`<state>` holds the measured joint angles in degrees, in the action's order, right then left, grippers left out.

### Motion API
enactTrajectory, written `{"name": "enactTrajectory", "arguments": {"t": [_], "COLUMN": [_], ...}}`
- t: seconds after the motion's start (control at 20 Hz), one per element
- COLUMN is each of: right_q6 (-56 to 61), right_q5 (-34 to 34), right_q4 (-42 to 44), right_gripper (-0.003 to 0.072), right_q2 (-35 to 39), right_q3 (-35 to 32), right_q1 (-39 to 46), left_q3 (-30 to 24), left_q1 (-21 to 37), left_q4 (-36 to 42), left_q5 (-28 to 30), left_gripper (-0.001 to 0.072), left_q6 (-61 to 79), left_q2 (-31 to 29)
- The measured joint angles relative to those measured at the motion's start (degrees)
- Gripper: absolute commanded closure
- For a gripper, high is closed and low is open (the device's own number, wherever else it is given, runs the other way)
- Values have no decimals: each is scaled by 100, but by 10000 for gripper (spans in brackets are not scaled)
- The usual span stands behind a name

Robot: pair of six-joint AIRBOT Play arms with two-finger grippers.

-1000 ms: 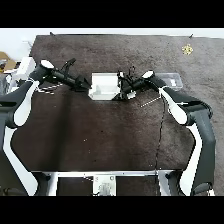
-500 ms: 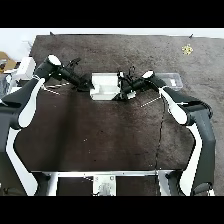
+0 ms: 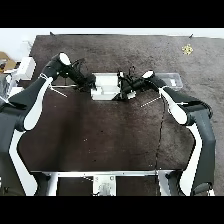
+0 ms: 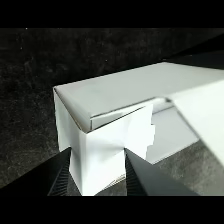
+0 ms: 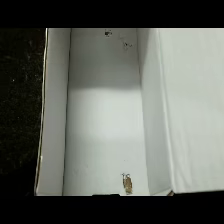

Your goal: Fold the box and place the chain.

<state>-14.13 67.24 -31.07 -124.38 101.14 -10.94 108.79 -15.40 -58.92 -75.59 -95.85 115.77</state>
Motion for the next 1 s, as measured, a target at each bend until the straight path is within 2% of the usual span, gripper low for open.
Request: {"name": "enactTrajectory", "arguments": {"t": [0.15,0.2,0.45,0.5,0.75,1.0], "right_q6": [0,0,0,0,0,0], "right_q5": [0,0,0,0,0,0], "right_q4": [0,0,0,0,0,0], "right_gripper": [363,363,363,363,363,363], "right_q2": [0,0,0,0,0,0], "right_q3": [2,2,2,2,2,2], "right_q1": [-2,-2,-2,-2,-2,-2], "left_q3": [46,55,168,212,372,595], "left_q1": [-177,-249,-625,-721,-1147,-1294], "left_q4": [-391,-546,-1510,-1788,-2942,-3340], "left_q5": [98,129,214,219,225,63], "left_gripper": [334,367,373,428,427,427], "left_q6": [-328,-435,-966,-1095,-1681,-1902], "left_q2": [2,2,22,28,90,341]}}
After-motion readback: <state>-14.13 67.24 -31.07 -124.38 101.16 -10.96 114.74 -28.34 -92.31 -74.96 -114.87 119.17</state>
